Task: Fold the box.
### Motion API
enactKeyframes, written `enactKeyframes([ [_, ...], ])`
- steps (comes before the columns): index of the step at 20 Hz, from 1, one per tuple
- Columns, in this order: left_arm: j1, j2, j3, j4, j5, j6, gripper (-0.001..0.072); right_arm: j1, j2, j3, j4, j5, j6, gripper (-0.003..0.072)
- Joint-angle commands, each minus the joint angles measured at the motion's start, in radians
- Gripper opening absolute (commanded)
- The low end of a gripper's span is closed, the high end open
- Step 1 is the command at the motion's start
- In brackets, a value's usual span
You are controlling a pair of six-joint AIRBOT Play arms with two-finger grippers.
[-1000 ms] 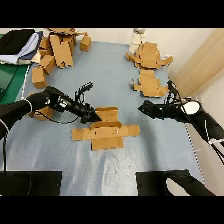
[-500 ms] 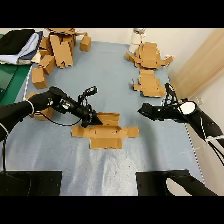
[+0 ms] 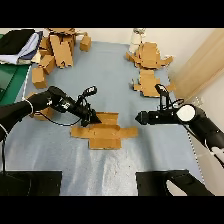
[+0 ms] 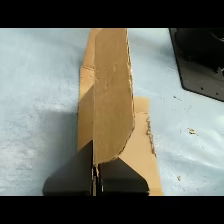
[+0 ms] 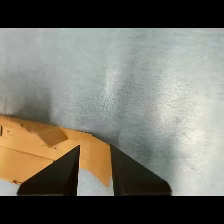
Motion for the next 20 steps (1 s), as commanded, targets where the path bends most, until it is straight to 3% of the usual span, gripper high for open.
enactKeyframes([
  [1, 0.026, 0.002, 0.0, -0.002, -0.001, 0.003, 0.0008, 0.122, 0.06, 0.0, -0.154, 0.023, 0.057, 0.0284],
  [7, 0.033, 0.001, -0.025, -0.002, 0.0, 0.035, 0.0008, 0.433, 0.056, -0.006, -0.254, 0.008, 0.075, 0.0282],
  [13, 0.033, 0.001, -0.053, -0.002, 0.015, 0.039, 0.0009, 0.805, -0.038, -0.006, -0.525, -0.011, 0.12, 0.0282],
  [18, 0.033, 0.001, -0.053, -0.001, 0.015, 0.039, 0.001, 0.874, -0.111, -0.006, -0.525, 0.007, 0.117, 0.0288],
  [19, 0.033, 0.001, -0.053, 0.001, 0.014, 0.037, 0.001, 0.874, -0.122, -0.006, -0.525, 0.006, 0.117, 0.0306],
  [20, 0.033, 0.001, -0.053, 0.003, 0.014, 0.035, 0.001, 0.874, -0.134, -0.006, -0.52, 0.007, 0.117, 0.0392],
])
